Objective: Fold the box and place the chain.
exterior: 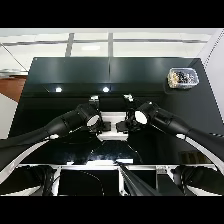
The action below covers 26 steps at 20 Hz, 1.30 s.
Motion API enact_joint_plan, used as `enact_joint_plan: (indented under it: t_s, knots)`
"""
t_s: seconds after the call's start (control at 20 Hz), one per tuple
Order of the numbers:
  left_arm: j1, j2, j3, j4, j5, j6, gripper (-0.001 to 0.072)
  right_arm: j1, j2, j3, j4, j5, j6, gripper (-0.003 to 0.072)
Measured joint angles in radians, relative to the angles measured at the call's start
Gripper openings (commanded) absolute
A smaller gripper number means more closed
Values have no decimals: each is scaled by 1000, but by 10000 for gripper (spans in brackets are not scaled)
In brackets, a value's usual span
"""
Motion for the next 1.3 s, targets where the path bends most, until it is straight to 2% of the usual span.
enact_joint_plan:
  t_s: [0.3, 0.35, 0.4, 1.3]
  knots:
    - [0, 0, 0, 0, 2, -1, 32, 11, -19, 18, -29, 26, 67, 295]
    - [0, 0, 0, 0, 2, -1, 32, 12, -26, 19, -29, 32, 70, 220]
    - [0, 0, 0, 0, 2, -1, 32, 13, -33, 20, -26, 38, 75, 198]
    - [0, 0, 0, 0, 8, -2, 32, 13, -108, 76, 1, 99, 169, 196]
